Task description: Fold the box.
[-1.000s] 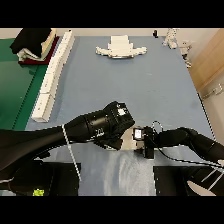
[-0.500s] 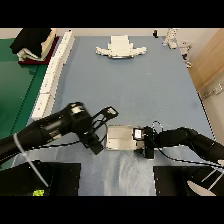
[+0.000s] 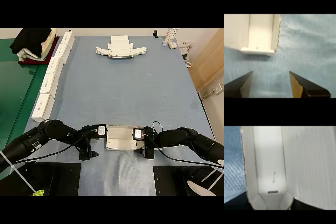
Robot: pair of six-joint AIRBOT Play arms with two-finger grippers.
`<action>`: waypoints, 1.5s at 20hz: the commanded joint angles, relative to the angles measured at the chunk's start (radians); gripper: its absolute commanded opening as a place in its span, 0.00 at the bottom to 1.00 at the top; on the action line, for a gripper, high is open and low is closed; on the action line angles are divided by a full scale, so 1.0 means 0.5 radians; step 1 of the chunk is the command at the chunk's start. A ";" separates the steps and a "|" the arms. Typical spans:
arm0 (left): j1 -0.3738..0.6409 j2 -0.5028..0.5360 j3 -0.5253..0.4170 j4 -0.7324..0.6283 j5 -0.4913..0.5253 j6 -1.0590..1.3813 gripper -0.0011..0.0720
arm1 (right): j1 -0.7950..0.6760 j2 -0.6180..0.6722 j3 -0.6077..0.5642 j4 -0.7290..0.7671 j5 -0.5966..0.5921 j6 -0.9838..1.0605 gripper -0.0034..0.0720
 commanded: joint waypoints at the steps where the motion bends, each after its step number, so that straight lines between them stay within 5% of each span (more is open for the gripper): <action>1: 0.040 -0.098 -0.101 -0.523 0.306 0.813 0.97 | 0.002 0.000 0.002 0.001 0.000 0.001 0.76; 19: 0.035 -0.359 -0.099 -0.738 0.404 0.905 0.97 | 0.002 0.000 0.002 0.001 0.000 0.001 0.76; 24: -0.133 -0.513 -0.099 -0.874 0.599 1.041 0.97 | 0.002 0.000 0.002 0.001 0.000 0.001 0.76; 30: -0.148 -0.542 -0.087 -0.864 0.605 1.049 0.96 | 0.002 0.000 0.002 0.001 0.000 0.001 0.76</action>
